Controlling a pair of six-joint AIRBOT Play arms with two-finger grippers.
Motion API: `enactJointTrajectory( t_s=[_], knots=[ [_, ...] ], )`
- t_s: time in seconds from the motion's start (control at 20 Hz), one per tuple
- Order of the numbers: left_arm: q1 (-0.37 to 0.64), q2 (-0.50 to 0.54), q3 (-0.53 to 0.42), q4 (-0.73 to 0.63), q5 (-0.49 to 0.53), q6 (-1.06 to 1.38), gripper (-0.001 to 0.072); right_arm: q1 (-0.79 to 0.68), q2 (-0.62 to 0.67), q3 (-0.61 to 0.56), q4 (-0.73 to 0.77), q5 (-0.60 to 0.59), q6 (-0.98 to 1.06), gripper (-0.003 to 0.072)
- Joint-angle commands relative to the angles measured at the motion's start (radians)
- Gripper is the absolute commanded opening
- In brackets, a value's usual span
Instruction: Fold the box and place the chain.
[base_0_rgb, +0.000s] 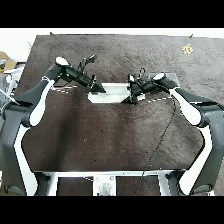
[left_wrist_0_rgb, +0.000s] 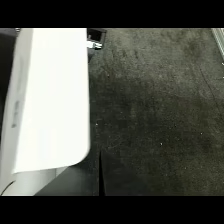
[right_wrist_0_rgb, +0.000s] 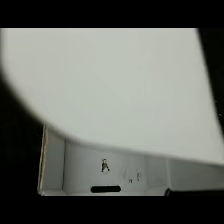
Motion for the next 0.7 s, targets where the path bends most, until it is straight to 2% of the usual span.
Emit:
enactJointTrajectory(
  t_s=[0.0, 0.55, 0.65],
  knots=[
    [-0.022, 0.000, 0.000, -0.001, 0.045, -0.012, 0.0029, 0.000, -0.001, 0.001, 0.000, 0.002, 0.000, 0.0439],
    [-0.017, 0.001, 0.000, 0.004, 0.405, -0.012, 0.0030, 0.000, -0.001, 0.001, 0.000, 0.002, 0.000, 0.0439],
    [-0.017, -0.001, 0.000, 0.041, 0.460, -0.013, 0.0029, 0.000, -0.001, 0.001, 0.000, 0.002, 0.000, 0.0439]
  ],
)
